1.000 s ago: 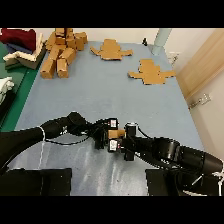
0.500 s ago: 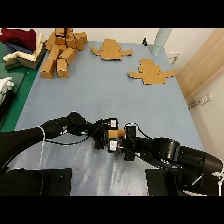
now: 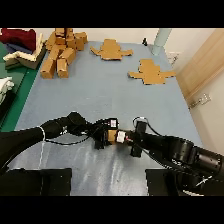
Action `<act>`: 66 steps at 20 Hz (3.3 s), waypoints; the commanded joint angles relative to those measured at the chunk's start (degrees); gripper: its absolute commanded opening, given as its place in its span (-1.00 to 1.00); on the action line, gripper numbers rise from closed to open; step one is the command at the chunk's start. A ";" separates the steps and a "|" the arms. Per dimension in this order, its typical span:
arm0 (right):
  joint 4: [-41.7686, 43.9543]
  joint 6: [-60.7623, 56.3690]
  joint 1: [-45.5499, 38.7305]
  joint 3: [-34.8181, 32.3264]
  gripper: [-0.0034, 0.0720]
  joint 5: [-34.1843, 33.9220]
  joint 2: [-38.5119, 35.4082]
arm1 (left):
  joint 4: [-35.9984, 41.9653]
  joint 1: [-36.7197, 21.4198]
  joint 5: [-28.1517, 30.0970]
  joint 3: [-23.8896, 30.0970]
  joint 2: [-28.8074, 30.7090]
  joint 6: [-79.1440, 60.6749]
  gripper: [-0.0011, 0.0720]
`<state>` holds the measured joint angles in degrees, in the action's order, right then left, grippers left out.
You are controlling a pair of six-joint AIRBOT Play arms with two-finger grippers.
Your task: Fold the box.
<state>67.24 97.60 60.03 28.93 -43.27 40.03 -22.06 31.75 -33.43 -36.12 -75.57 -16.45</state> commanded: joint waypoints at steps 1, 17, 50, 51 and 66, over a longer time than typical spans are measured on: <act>-11.47 -23.28 -2.64 2.14 -0.90 -18.97 -3.50 | -0.02 0.00 0.00 0.00 0.02 0.00 0.11; 6.10 -52.57 -16.46 2.36 -0.90 -25.79 1.44 | 0.42 -0.44 1.07 -0.76 2.40 5.49 0.11; 6.08 -52.59 -16.46 2.36 -0.90 -25.79 1.44 | -4.87 -57.44 18.27 -20.94 -15.28 28.24 0.11; 6.08 -52.59 -16.46 2.38 -0.90 -25.79 1.44 | -4.83 -57.44 18.14 -20.94 -15.28 28.33 0.11; 6.08 -52.59 -16.46 2.36 -0.90 -25.79 1.44 | -30.16 -57.59 7.19 -20.94 -7.98 45.75 0.95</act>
<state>73.30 45.01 43.57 31.24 -69.08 41.45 -36.60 -25.89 -20.53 -57.04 -87.29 17.50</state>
